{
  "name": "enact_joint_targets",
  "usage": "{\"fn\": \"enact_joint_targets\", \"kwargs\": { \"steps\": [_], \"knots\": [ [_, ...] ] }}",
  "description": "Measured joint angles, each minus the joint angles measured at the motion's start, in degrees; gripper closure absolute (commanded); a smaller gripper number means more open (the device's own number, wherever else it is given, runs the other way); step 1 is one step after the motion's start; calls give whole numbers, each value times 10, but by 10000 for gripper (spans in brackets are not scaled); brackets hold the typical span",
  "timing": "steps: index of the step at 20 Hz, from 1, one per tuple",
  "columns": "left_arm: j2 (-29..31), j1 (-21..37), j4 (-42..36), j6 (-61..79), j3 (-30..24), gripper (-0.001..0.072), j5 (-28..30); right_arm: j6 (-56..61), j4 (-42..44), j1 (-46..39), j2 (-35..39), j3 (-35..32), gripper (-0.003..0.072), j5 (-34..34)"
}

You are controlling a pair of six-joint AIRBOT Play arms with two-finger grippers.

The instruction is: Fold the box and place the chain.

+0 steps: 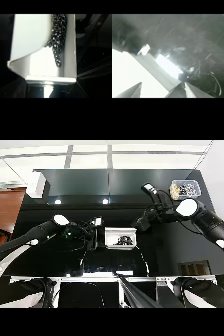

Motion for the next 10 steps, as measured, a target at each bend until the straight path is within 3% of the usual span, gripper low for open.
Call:
{"fn": "enact_joint_targets", "kwargs": {
  "steps": [10],
  "knots": [
    [0, 0, 0, 0, 0, 371, 0, -252, 13, 61, -1, 6, 48, 80]
  ]
}}
